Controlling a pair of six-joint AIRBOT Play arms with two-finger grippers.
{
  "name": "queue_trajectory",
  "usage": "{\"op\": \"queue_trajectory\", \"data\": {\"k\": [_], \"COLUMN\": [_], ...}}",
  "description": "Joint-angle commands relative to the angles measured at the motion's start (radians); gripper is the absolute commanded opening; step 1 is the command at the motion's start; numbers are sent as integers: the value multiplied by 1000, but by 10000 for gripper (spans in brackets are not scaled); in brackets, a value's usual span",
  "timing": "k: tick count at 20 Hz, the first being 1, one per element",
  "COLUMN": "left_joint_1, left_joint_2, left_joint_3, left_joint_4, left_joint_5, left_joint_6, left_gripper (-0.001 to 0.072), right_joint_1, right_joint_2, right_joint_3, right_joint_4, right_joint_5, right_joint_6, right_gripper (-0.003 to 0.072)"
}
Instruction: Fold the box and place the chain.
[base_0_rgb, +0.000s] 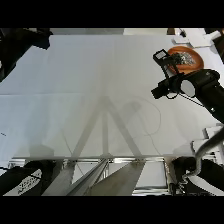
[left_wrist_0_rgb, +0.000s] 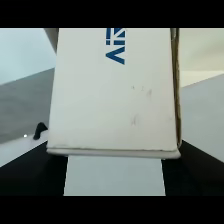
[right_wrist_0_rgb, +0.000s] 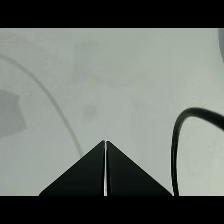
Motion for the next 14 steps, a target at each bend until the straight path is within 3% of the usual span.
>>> {"op": "queue_trajectory", "data": {"k": [1,4,8,14], "left_joint_1": [111,148,151,151], "left_joint_2": [-45,-114,-266,-449], "left_joint_3": [1,1,1,1], "left_joint_4": [51,257,568,642], "left_joint_5": [-89,-180,-261,-256], "left_joint_6": [-127,-263,-660,-753], "left_gripper": [5,4,5,6], "right_joint_1": [0,0,0,0], "right_joint_2": [-1,-1,-1,-1], "right_joint_3": [1,1,1,1], "right_joint_4": [0,0,0,0], "right_joint_5": [0,0,0,0], "right_joint_6": [0,0,0,0], "right_gripper": [10,10,10,10]}}
